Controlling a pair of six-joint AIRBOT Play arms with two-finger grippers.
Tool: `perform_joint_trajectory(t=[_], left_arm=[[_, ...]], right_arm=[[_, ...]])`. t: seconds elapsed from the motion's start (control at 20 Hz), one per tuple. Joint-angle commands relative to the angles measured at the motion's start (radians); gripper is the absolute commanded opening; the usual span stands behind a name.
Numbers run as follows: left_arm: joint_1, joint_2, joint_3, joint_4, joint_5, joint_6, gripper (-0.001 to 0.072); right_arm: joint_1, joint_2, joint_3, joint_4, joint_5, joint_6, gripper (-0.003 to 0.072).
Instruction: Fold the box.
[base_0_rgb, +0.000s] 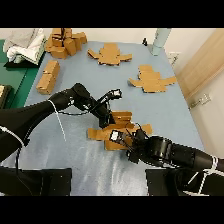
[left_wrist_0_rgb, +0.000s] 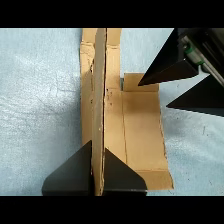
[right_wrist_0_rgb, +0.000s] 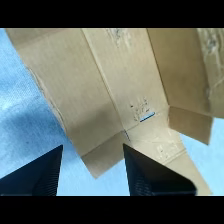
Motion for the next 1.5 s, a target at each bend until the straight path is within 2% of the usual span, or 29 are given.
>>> perform_joint_trajectory(t=[0.0,0.3,0.55,0.85,1.2,1.25,1.35,1.45], left_arm=[[0.000,-0.001,0.000,0.000,0.000,0.000,0.0014],[0.000,0.000,0.000,0.000,0.000,0.000,0.0014],[0.000,-0.001,0.000,0.000,0.001,0.000,0.0014],[0.000,0.000,0.000,0.000,0.000,0.000,0.0014],[0.000,0.000,0.000,0.000,0.000,0.000,0.0014],[0.000,0.000,0.000,0.000,0.000,0.000,0.0014],[0.000,-0.001,0.000,0.000,0.000,0.000,0.0014],[0.000,0.000,0.000,0.000,0.000,0.000,0.0014]], right_arm=[[0.001,-0.006,0.000,0.004,0.027,-0.003,0.0561],[0.000,-0.056,0.000,-0.043,0.053,-0.002,0.0561],[0.000,-0.033,0.007,-0.056,0.043,0.007,0.0561],[-0.002,0.022,0.013,-0.218,0.048,0.109,0.0561],[-0.002,0.016,0.013,-0.190,0.081,0.111,0.0562],[-0.002,0.016,0.013,-0.191,0.080,0.111,0.0573],[-0.002,0.016,0.013,-0.190,0.077,0.111,0.0659],[-0.002,0.016,0.013,-0.190,0.069,0.111,0.0659]])
